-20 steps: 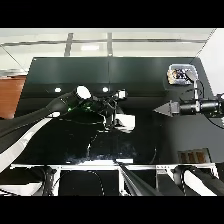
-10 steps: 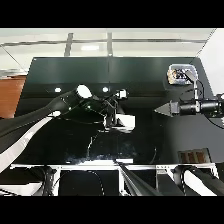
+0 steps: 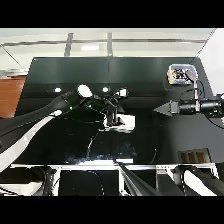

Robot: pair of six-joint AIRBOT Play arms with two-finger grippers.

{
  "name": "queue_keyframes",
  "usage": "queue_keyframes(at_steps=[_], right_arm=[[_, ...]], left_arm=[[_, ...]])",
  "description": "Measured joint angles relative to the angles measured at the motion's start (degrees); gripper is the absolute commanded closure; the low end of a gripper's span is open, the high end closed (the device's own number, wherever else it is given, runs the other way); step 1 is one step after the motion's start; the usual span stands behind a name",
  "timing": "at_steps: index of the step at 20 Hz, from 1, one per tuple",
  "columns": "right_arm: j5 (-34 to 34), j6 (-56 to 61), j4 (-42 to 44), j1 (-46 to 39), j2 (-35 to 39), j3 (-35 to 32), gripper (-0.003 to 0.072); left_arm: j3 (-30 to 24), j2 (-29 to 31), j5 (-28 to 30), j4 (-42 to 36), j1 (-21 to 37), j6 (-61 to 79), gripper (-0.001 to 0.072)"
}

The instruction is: Fold the box and place the chain.

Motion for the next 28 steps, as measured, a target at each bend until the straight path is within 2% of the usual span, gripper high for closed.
queue_keyframes(at_steps=[7, 14, 18, 23, 24, 26, 27, 28], right_arm=[[-0.31, 0.00, -0.02, 0.00, 0.00, 0.00, 0.0672], [-0.37, 0.00, 0.00, 0.11, 0.00, 0.00, 0.0673], [-0.42, 0.00, -0.04, 0.11, 0.00, 0.00, 0.0672], [-0.90, 0.00, -0.11, 0.11, 0.00, 0.00, 0.0672], [-1.03, 0.00, -0.15, 0.11, 0.00, 0.00, 0.0672], [-1.22, 0.00, -0.17, 0.11, 0.00, 0.00, 0.0672], [-1.29, 0.00, -0.17, 0.11, 0.00, 0.00, 0.0673], [-1.29, 0.02, -0.17, 0.11, 0.00, 0.00, 0.0672]], left_arm=[[0.00, -0.24, -2.67, 0.92, -0.09, -0.02, 0.0004], [0.00, -0.24, -1.95, 5.42, -1.25, 0.46, 0.0004], [0.00, -0.31, 0.66, 9.11, -3.02, 0.63, 0.0003], [0.00, -0.44, 8.13, 12.20, -6.80, 0.63, 0.0030], [0.00, -0.44, 9.09, 12.61, -7.32, 0.61, 0.0083], [0.02, -0.42, 9.62, 13.73, -7.98, 0.35, 0.0330], [0.04, -0.28, 9.81, 14.64, -8.17, -0.46, 0.0401], [0.09, -0.04, 9.97, 15.98, -8.33, -1.88, 0.0427]])
